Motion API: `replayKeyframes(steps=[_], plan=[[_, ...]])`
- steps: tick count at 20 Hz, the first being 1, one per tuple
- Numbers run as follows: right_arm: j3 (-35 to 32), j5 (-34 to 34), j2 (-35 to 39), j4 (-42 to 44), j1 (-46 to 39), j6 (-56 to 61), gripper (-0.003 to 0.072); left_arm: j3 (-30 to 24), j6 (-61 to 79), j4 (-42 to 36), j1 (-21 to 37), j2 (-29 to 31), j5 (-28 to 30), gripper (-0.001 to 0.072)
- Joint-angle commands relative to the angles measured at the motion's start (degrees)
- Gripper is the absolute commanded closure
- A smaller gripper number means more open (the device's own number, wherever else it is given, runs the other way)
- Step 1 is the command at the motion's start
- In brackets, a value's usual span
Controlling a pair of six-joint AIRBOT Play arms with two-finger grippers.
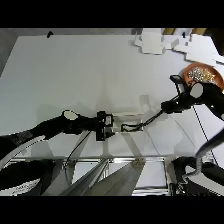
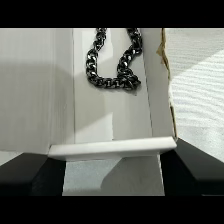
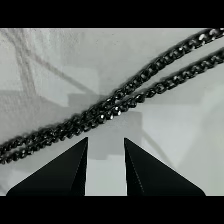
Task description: Fold the box and place the chain.
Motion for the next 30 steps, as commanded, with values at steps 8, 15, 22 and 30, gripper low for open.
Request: replayKeyframes(steps=[8,15,22,30], plan=[[-0.2,-1.9,-4.9,1.0,0.0,0.0,0.0451,0.0,0.0,0.0,0.0,0.0,0.0,0.0434],[-0.2,-2.6,-4.9,1.3,0.0,0.0,0.0502,0.0,0.0,0.0,0.0,0.0,0.0,0.0434],[-0.2,-2.7,-4.9,-1.6,4.5,-0.1,0.0537,0.0,0.0,0.0,0.0,0.0,0.0,0.0434],[-0.2,0.9,-4.3,-2.2,4.5,0.0,0.0668,0.0,0.0,0.0,0.0,0.0,0.0,0.0434]])
